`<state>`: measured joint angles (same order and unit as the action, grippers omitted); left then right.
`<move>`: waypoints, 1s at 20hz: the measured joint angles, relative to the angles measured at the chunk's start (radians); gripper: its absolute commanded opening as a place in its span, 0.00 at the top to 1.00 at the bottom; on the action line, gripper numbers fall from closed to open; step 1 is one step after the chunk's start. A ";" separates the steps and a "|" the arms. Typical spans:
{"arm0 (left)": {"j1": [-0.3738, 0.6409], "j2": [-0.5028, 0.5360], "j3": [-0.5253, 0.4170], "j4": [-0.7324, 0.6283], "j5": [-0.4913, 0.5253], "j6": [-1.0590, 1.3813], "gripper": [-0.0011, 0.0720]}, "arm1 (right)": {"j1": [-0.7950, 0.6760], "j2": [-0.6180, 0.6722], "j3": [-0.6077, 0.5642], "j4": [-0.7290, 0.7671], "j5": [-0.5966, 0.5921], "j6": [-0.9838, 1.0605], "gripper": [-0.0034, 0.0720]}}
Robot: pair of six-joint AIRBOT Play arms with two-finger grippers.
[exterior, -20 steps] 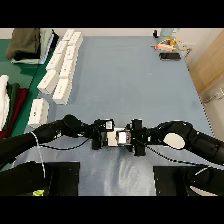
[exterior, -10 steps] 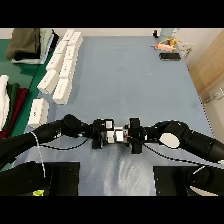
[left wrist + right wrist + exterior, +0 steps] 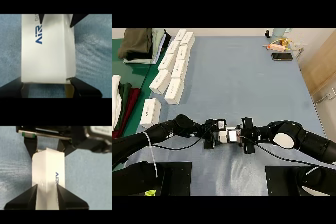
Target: Fold the box.
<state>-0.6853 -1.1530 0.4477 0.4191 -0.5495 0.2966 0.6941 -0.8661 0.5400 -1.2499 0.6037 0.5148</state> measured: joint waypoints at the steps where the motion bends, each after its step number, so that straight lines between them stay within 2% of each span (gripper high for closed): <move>1: 0.000 0.000 0.000 0.000 0.000 0.000 0.35 | 0.000 0.007 0.000 -0.003 -0.003 0.000 0.49; 13: 0.000 0.000 0.000 0.000 -0.001 -0.001 0.35 | 0.000 0.022 0.000 -0.034 -0.054 0.000 0.51; 15: 0.000 0.000 0.000 0.000 -0.001 -0.001 0.35 | 0.000 0.008 0.000 -0.024 -0.050 0.000 0.66; 17: 0.000 0.000 0.000 -0.001 -0.002 -0.001 0.35 | 0.000 -0.005 0.000 -0.005 -0.039 0.000 0.67; 18: 0.000 0.000 0.000 0.000 -0.002 -0.001 0.35 | 0.000 -0.008 0.000 0.003 -0.033 0.000 0.74; 20: 0.000 0.000 0.000 0.001 -0.002 0.001 0.35 | -0.001 -0.013 0.001 0.017 -0.018 0.000 0.75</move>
